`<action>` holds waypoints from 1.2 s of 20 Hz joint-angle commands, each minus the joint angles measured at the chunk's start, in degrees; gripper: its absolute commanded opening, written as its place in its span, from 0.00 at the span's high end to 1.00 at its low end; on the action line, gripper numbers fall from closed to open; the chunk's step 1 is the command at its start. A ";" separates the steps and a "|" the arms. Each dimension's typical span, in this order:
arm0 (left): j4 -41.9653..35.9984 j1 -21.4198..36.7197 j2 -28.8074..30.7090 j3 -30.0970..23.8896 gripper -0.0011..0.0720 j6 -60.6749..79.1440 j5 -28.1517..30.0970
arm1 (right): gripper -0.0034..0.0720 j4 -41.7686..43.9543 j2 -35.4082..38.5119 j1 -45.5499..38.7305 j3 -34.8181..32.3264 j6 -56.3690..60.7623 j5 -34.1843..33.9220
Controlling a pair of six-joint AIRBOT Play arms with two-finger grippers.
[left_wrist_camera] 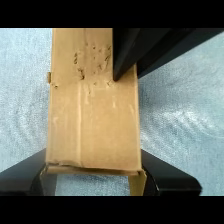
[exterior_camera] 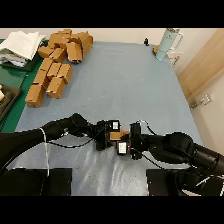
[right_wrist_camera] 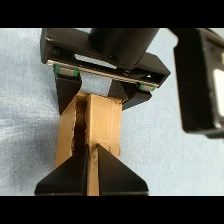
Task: Fold the box.
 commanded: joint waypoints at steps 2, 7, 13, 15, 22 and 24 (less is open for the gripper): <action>-0.02 0.04 0.02 0.00 0.55 -0.02 0.09 | 0.86 0.59 0.07 0.04 0.00 0.24 -0.28; -0.02 0.04 0.02 0.00 0.55 -0.02 0.09 | 0.86 3.34 -0.07 0.07 -0.02 0.22 -1.64; -0.02 0.04 0.02 0.00 0.55 -0.02 0.09 | 0.86 3.93 -0.83 0.07 -0.02 0.22 -2.25; -0.02 0.04 0.02 0.00 0.55 -0.02 0.09 | 0.86 3.93 -1.55 0.07 -0.02 0.22 -2.25; -0.04 0.04 0.02 0.00 0.55 -0.02 0.09 | 0.86 1.27 4.74 -0.63 0.00 0.26 -2.25; -0.02 0.04 0.02 0.00 0.55 -0.02 0.09 | 0.87 0.02 4.87 -2.34 -0.02 0.28 -2.34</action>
